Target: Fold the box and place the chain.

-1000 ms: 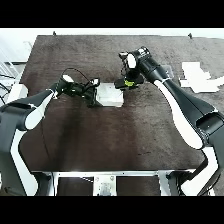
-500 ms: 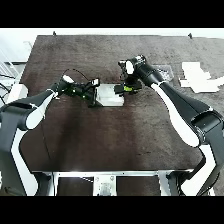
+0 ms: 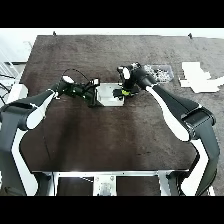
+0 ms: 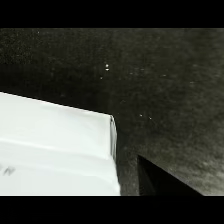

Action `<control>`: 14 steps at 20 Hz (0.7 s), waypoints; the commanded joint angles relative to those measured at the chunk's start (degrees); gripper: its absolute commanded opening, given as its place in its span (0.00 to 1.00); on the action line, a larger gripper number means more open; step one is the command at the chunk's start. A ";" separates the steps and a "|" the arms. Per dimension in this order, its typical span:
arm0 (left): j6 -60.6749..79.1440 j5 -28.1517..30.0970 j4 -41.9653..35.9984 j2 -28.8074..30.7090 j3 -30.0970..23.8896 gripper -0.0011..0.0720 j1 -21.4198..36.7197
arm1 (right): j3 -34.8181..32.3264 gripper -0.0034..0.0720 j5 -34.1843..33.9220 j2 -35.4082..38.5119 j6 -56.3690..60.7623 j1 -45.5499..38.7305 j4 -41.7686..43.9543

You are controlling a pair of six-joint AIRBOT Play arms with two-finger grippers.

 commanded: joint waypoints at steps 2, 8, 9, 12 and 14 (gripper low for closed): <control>0.00 -0.02 -0.81 -0.02 0.02 0.91 -0.02 | 0.09 0.37 -0.31 -1.36 0.37 -0.09 0.42; 0.02 -0.02 -0.83 -0.02 0.02 0.91 -0.02 | 1.36 0.06 -1.03 -1.46 1.22 -0.09 0.57; 0.02 0.00 -0.83 -0.02 0.02 0.91 -0.02 | 1.92 0.06 -1.22 -1.46 1.22 -0.09 0.57; 0.02 0.00 -0.81 -0.02 0.02 0.91 0.00 | 3.04 0.21 -1.42 -1.44 1.20 -0.07 0.66; 0.02 0.02 -0.81 -0.02 0.02 0.91 0.00 | 3.06 0.30 -1.31 -1.44 1.18 -0.09 2.10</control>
